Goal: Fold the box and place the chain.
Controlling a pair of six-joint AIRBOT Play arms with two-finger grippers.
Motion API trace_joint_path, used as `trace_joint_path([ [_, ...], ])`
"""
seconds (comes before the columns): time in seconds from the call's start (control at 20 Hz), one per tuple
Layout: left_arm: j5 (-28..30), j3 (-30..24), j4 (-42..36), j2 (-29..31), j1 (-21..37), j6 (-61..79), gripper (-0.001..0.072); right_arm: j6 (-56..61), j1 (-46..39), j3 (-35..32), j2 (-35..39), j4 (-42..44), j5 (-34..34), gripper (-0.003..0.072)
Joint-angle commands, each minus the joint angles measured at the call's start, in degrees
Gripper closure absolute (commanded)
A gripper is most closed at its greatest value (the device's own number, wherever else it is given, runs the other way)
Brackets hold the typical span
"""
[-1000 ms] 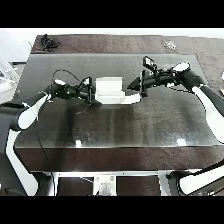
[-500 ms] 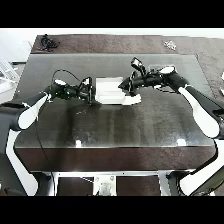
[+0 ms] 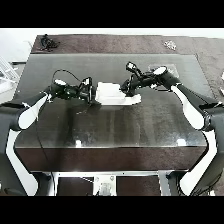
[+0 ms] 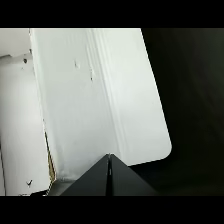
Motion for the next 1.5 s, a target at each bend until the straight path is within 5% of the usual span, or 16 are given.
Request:
trace_joint_path([
  [0.0,0.0,0.0,0.0,0.0,0.0,0.0,0.0293,0.9,0.0,0.7,-0.7,-3.7,0.9,0.0679],
  [0.4,0.0,0.0,0.0,0.0,0.0,0.0,0.0293,4.8,-1.0,3.3,8.3,-4.7,0.5,0.0683],
  [0.65,0.1,0.0,-0.1,0.0,0.0,0.2,0.0293,4.6,-2.9,-6.5,18.4,-6.8,0.3,0.0674],
  [0.7,0.1,0.0,-0.1,0.0,0.0,0.2,0.0293,3.6,-3.1,-8.7,18.8,-7.2,0.3,0.0436],
  [0.75,0.1,0.0,-0.1,0.0,0.0,0.2,0.0293,3.0,-3.1,-10.7,18.7,-7.6,0.2,0.0066],
  [0.8,0.0,0.0,-0.1,0.0,0.0,0.2,0.0293,1.8,-3.1,-12.6,18.6,-7.9,0.3,0.0014],
  [1.45,0.1,0.0,-0.1,0.0,0.0,0.2,0.0293,-6.6,-0.3,-17.2,14.6,-7.1,0.0,0.0051],
])
